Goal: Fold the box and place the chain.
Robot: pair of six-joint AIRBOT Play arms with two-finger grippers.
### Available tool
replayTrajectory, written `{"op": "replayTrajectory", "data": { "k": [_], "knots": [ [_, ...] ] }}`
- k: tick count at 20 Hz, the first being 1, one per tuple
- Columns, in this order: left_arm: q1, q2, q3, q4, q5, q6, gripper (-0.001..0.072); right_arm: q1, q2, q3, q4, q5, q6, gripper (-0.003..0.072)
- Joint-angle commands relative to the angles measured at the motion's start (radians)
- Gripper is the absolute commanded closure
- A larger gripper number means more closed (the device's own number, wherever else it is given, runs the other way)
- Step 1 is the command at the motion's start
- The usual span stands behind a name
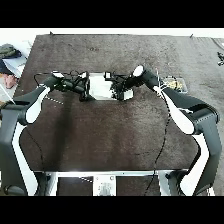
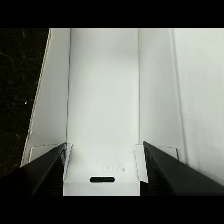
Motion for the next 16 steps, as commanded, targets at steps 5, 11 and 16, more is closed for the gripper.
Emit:
{"op": "replayTrajectory", "data": {
  "k": [5,11,16],
  "knots": [
    [0.0,-0.001,0.0,0.0,0.0,0.0,0.0355,-0.001,0.007,0.001,-0.059,0.01,0.022,0.0526],
    [0.0,-0.001,0.0,0.0,0.0,0.0,0.0355,-0.009,0.078,0.001,-0.28,0.038,0.266,0.0634],
    [0.0,-0.001,0.0,0.0,0.0,0.0,0.0355,-0.081,0.17,0.001,-0.311,0.104,0.613,0.0701]
  ]
}}
